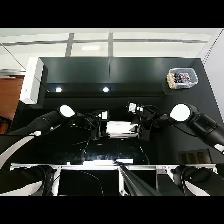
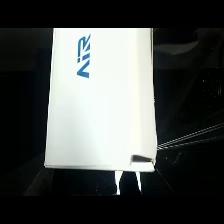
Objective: Fold the box and place the chain.
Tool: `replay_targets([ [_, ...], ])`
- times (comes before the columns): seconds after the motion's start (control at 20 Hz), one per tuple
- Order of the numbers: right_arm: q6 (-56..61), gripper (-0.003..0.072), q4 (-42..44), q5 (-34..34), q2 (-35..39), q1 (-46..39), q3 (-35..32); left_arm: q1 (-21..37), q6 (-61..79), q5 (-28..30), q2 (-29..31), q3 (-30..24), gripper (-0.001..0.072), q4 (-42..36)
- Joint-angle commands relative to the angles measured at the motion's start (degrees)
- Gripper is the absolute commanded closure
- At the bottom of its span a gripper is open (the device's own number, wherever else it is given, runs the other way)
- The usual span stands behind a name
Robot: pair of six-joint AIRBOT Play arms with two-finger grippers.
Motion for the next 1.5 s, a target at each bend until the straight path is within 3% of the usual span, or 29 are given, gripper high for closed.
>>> replay_targets([
  [0.0, 0.1, 0.0385, 0.0, 0.2, 0.0, 0.0, -0.1, 0.0, 0.0, 0.0, 0.0, 0.0, 0.0341, 0.0],
  [0.5, 0.7, 0.0387, -0.3, 0.2, -0.1, 0.0, -0.2, 0.0, 0.0, 0.0, 0.0, 0.0, 0.0341, 0.0],
  [0.55, 0.7, 0.0433, -0.3, 0.2, -0.1, 0.0, -0.2, 0.0, 0.0, 0.0, 0.0, 0.0, 0.0341, 0.0],
  [0.65, 0.7, 0.0446, -0.3, 0.2, -0.1, 0.2, -0.3, 0.0, 0.0, 0.0, 0.0, 0.0, 0.0341, 0.0],
  [1.4, 1.6, 0.0435, -0.2, 0.4, -0.1, 0.2, -0.4, 0.0, 0.0, 0.0, 0.0, 0.0, 0.0340, 0.0],
  [1.45, 1.8, 0.0372, -0.3, 0.4, -0.1, 0.2, -0.4, 0.0, 0.0, 0.0, 0.0, 0.0, 0.0341, 0.0],
])
